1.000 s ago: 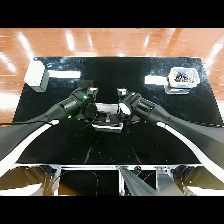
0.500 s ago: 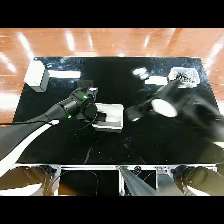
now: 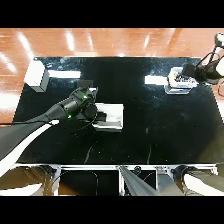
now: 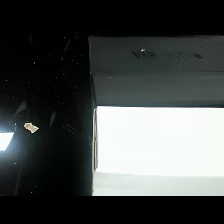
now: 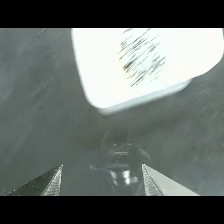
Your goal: Fold the box and place the chain.
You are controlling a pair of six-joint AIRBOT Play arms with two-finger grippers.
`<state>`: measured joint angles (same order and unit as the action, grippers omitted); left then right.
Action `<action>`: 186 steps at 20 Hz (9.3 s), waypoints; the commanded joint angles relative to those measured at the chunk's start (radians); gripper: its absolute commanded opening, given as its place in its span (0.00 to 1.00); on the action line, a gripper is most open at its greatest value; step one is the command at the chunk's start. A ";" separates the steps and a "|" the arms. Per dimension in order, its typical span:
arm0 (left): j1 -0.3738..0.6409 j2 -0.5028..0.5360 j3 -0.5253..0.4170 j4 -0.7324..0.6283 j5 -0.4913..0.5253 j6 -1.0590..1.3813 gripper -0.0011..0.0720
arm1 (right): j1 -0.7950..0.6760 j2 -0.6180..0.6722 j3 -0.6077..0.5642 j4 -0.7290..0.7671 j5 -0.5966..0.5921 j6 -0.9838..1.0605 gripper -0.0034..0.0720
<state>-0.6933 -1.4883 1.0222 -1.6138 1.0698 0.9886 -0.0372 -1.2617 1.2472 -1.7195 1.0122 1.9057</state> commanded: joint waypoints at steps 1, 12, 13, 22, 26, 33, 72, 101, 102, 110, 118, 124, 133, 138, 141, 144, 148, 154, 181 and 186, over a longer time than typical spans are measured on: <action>0.000 0.000 0.000 0.008 0.003 0.000 0.05 | -0.167 -0.220 0.123 0.105 -0.097 -0.091 0.82; 0.001 -0.001 0.000 0.008 -0.002 0.000 0.05 | -0.174 -0.669 0.496 0.170 -0.002 -0.109 0.82; 0.000 -0.001 0.000 0.008 -0.002 0.000 0.05 | -0.174 -0.676 0.496 0.175 -0.002 -0.109 0.82; 0.000 -0.001 0.000 0.013 -0.008 0.000 0.05 | -0.167 -0.703 0.496 0.187 0.011 -0.124 0.29; 0.000 -0.001 0.000 0.012 -0.008 0.000 0.05 | -0.169 -0.677 0.498 0.197 0.030 -0.174 0.07; 0.000 -0.001 0.000 0.010 -0.008 0.000 0.05 | -0.169 -0.447 0.499 0.197 0.015 -0.232 0.07; 0.000 -0.001 0.000 0.005 -0.002 0.000 0.05 | 0.727 0.435 0.153 0.323 -0.035 -0.222 0.08; 0.000 -0.001 0.000 0.004 -0.005 0.000 0.05 | 0.742 0.093 -0.058 0.465 -0.002 -0.254 0.09; 0.000 -0.001 0.000 0.004 -0.005 0.000 0.05 | 0.742 0.093 -0.057 0.464 0.010 -0.254 0.09; 0.000 -0.001 0.000 0.004 -0.005 0.000 0.05 | 0.701 0.142 -0.092 0.381 0.277 -0.249 0.90; 0.000 -0.001 0.000 0.005 -0.005 0.000 0.05 | 0.793 0.223 -0.634 0.728 -0.305 -0.183 0.90; 0.000 -0.001 0.000 0.005 -0.004 0.000 0.05 | 0.913 0.063 -0.653 0.760 -0.644 -0.169 0.80; 0.000 -0.001 0.000 0.005 -0.006 0.000 0.05 | 0.976 -0.002 -0.653 0.797 -0.832 -0.166 0.76; 0.000 -0.001 0.000 0.005 -0.005 0.000 0.05 | 1.014 -0.010 -0.653 0.810 -0.853 -0.166 0.27; 0.000 -0.001 0.000 0.005 -0.006 0.000 0.05 | 1.014 -0.008 -0.651 0.810 -0.803 -0.167 0.07; 0.000 -0.001 0.000 0.005 -0.005 0.000 0.05 | 0.998 0.040 -0.650 0.779 -0.661 -0.225 0.07; 0.000 -0.001 0.000 0.005 -0.005 0.000 0.05 | 0.901 0.200 -0.649 0.720 -0.491 -0.227 0.07; 0.000 -0.001 0.000 0.004 -0.005 0.000 0.05 | 0.878 0.205 -0.626 0.727 -0.463 -0.230 0.48; 0.000 -0.001 0.000 0.006 -0.005 0.000 0.05 | 1.014 -0.042 -0.626 0.776 -0.793 -0.186 0.08; 0.000 -0.001 0.000 0.006 -0.005 0.000 0.05 | 1.004 0.048 -0.626 0.776 -0.631 -0.253 0.08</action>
<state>-0.6933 -1.4883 1.0222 -1.6062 1.0641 0.9909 0.9722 -1.2564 0.6209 -0.9451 0.2825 1.6890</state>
